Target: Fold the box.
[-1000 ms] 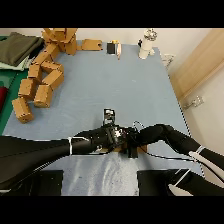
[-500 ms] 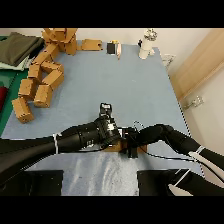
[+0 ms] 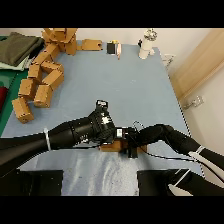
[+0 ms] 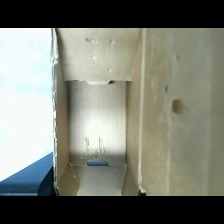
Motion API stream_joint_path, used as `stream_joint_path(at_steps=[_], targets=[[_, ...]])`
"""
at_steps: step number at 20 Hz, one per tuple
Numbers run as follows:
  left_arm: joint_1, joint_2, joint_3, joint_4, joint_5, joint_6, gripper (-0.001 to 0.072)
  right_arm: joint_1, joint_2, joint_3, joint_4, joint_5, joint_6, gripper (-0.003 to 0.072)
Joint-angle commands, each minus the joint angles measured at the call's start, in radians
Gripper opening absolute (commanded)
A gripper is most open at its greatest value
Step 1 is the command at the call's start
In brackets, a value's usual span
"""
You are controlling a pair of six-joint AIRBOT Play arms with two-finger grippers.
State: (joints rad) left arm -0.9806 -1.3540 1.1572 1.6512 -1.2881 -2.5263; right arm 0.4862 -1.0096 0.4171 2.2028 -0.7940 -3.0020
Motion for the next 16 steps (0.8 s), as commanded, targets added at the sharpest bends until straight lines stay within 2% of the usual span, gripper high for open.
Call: stream_joint_path(at_steps=[1,6,10,16], targets=[[0.014,0.021,0.000,-0.005,-0.032,0.031,0.0403,0.000,0.001,0.000,0.000,0.000,0.000,0.0507],[0.016,0.021,-0.003,-0.019,0.006,0.043,0.0404,0.000,0.001,0.000,0.000,0.000,0.000,0.0507],[0.016,0.020,-0.054,-0.101,0.158,0.047,0.0433,0.000,0.001,0.000,0.000,0.000,0.000,0.0506],[0.016,0.012,-0.116,-0.122,0.297,0.040,0.0434,0.000,0.001,0.000,0.000,0.000,0.000,0.0506]])
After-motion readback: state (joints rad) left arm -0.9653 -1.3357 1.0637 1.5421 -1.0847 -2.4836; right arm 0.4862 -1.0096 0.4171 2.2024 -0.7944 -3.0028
